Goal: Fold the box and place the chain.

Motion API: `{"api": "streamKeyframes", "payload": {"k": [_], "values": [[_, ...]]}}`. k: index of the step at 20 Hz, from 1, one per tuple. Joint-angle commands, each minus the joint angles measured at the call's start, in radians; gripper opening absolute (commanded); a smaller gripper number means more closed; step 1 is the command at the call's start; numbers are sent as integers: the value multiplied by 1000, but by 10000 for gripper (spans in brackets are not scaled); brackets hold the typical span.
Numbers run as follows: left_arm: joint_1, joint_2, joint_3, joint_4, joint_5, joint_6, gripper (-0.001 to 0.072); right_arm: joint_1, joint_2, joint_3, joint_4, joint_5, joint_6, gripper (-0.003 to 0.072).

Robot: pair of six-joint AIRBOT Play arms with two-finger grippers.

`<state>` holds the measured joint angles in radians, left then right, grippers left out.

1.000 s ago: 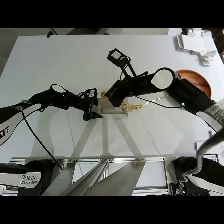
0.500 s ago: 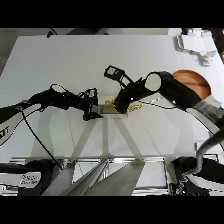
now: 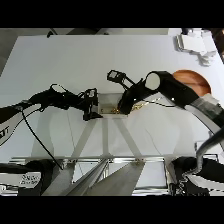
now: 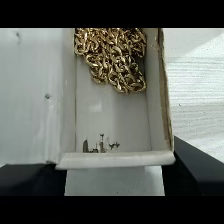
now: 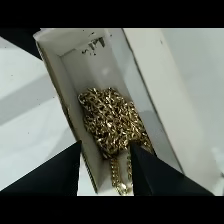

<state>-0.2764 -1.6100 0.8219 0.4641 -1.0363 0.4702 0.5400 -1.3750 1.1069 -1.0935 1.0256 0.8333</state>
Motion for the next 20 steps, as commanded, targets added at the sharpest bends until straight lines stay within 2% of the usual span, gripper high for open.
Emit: {"api": "streamKeyframes", "payload": {"k": [1,6,7,8,9,11,16,20], "values": [[0,0,1,0,0,0,212,-57,97,-2,-10,79,-90,355],[0,0,1,0,0,0,211,-197,279,-99,-9,78,-362,357],[0,0,1,0,0,0,212,-223,282,-127,-9,83,-417,404],[0,0,1,0,0,0,212,-245,275,-153,-8,80,-467,508],[0,0,1,0,0,0,211,-264,266,-178,-1,72,-529,521],[0,0,1,0,0,0,212,-287,225,-206,27,50,-615,525],[0,0,1,0,0,0,212,-293,24,-207,119,10,-797,627],[0,0,1,0,0,0,212,-283,-98,-207,242,-56,-947,637]]}}
